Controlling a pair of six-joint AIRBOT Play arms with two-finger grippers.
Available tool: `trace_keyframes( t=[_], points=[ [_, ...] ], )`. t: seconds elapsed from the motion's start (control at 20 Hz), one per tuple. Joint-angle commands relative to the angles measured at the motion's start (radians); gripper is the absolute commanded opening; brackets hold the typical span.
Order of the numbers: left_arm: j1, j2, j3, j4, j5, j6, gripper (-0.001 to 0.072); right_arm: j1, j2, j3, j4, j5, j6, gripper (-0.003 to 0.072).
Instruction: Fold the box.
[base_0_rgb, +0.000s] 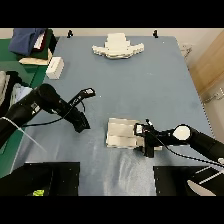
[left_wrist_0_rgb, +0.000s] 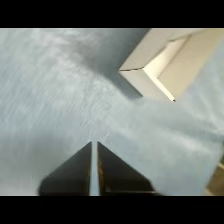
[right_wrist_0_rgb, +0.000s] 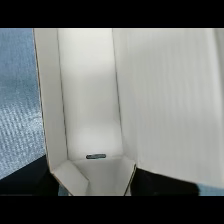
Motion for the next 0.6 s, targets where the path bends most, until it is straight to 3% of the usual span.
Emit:
trace_keyframes(
  t=[0.0, 0.35, 0.55],
  points=[
    [0.009, 0.002, -0.154, -0.271, 0.267, 0.476, 0.0697, 0.000, -0.001, 0.000, 0.000, 0.001, 0.000, 0.0520],
    [-0.122, -0.059, -0.245, -0.264, 0.325, 0.835, 0.0697, 0.000, -0.001, 0.000, 0.000, 0.000, 0.000, 0.0519],
    [-0.184, -0.083, -0.248, -0.351, 0.335, 0.927, 0.0697, 0.000, -0.001, 0.000, 0.000, 0.000, 0.000, 0.0520]
  ],
)
